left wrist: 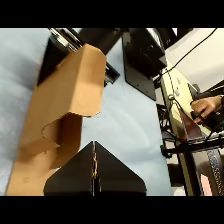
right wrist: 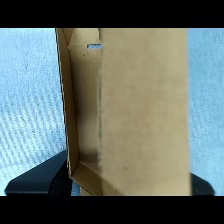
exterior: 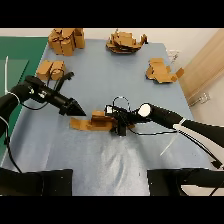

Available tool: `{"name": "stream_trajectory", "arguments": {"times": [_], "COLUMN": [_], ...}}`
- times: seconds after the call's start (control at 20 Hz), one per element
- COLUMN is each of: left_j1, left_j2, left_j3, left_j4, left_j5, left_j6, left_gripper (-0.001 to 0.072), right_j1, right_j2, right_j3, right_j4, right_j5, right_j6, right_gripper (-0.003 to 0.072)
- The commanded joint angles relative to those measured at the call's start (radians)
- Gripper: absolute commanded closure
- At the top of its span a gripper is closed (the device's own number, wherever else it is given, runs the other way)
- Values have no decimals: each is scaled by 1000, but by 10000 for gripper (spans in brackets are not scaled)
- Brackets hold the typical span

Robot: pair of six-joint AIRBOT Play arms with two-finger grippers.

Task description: Fold the box.

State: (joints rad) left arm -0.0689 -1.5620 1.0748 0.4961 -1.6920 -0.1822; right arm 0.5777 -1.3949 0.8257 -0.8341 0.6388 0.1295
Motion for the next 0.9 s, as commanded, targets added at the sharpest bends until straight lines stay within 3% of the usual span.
{"name": "stream_trajectory", "arguments": {"times": [0.0, 0.1, 0.25, 0.5, 0.65, 0.85], "left_j1": [-102, -179, -254, -279, -281, -281], "left_j2": [63, 68, 68, 68, 66, 36], "left_j3": [-84, -90, -89, -69, -57, -57], "left_j4": [23, 7, -65, -194, -169, -32], "left_j5": [64, 123, 303, 633, 819, 819], "left_j6": [-31, -29, 26, 126, 146, 127], "left_gripper": [699, 697, 695, 695, 695, 696], "right_j1": [0, 0, 0, 0, 0, 0], "right_j2": [0, 0, 0, 0, 0, 0], "right_j3": [0, 0, 0, 0, 0, 0], "right_j4": [1, 1, 1, 1, 1, 1], "right_j5": [-2, 0, 0, 8, 8, 8], "right_j6": [0, 0, 0, 0, 0, 0], "right_gripper": [297, 298, 298, 297, 298, 298]}}
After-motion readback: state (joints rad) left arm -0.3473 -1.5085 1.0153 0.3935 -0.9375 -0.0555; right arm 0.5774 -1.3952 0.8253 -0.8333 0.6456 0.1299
